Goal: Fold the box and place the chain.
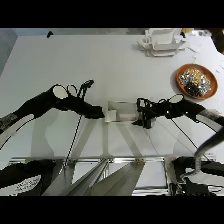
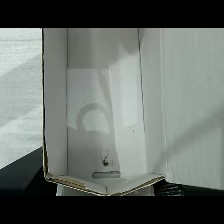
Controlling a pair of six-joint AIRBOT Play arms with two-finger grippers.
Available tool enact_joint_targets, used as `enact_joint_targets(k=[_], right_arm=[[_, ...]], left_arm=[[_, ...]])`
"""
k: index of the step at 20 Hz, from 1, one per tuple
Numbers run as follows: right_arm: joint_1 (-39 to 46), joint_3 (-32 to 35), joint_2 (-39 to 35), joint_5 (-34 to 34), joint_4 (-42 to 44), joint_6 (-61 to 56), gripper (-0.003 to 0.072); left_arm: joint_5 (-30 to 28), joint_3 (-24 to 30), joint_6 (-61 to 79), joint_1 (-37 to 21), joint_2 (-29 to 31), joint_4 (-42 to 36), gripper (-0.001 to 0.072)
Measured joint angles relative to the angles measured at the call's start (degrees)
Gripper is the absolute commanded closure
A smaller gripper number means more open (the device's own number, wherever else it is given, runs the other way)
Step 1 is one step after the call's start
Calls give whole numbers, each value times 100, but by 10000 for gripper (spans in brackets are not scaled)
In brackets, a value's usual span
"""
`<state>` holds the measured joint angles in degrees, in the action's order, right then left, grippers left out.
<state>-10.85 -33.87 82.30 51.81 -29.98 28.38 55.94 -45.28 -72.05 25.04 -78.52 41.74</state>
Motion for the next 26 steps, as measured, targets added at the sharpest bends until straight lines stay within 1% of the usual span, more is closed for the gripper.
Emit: enact_joint_targets(k=[1, 2, 3, 10, 14, 15, 16, 18, 19, 26], right_arm=[[0, 0, 0, 0, -2, 0, 336], [0, 0, 0, 2, -2, 0, 336], [0, 0, 0, 0, 0, -2, 336], [0, 0, 0, 0, 0, 0, 336], [0, 0, 0, 0, 0, 0, 336], [0, 0, 0, 0, 0, 0, 336], [0, 0, 0, 0, 0, 0, 336], [0, 0, 0, 2, 0, 0, 336], [0, 0, 0, 0, 0, -2, 336], [0, 0, 0, 0, 0, 0, 336]], left_arm=[[-17, -9, 0, 28, 7, -42, 444], [-35, -20, 0, 52, 11, -79, 321], [-39, -35, 0, 70, 15, -116, 231], [-61, -85, -2, 190, 22, -258, 232], [-109, -96, -20, 376, 24, -278, 229], [-153, -103, -52, 433, 22, -275, 213], [-212, -116, -114, 492, 17, -267, 211], [-295, -155, -334, 614, 7, -164, 208], [-330, -188, -459, 675, 0, -87, 193], [-553, -483, -1620, 1025, -57, 640, 193]])
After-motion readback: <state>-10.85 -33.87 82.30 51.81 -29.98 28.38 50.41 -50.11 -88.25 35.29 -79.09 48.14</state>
